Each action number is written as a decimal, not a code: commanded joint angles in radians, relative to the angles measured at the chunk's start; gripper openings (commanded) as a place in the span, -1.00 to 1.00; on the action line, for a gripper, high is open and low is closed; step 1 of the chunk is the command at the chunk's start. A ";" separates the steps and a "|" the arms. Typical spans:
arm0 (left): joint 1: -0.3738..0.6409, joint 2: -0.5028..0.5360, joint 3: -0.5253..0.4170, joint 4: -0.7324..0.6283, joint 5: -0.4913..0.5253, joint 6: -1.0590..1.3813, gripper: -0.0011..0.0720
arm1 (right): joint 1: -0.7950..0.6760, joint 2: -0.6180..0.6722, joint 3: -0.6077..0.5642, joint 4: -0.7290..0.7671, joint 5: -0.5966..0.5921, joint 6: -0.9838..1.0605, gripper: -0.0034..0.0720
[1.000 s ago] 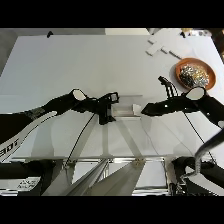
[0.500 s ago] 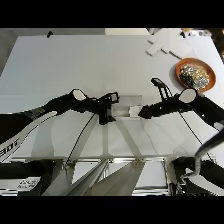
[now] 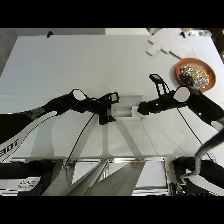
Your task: Fold the box and place the chain.
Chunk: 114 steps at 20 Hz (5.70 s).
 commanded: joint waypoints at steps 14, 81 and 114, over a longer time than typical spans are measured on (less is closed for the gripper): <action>0.000 0.000 0.000 0.000 0.000 0.000 -0.94 | 0.139 -0.040 0.054 -0.158 0.006 0.297 0.53; 0.000 0.000 0.000 0.000 0.000 0.000 -0.94 | 0.241 -0.114 0.194 -0.397 0.213 0.354 0.20; 0.000 0.000 0.000 -0.001 0.000 0.000 -0.94 | -0.675 -0.575 0.741 -0.431 0.166 -0.005 -0.01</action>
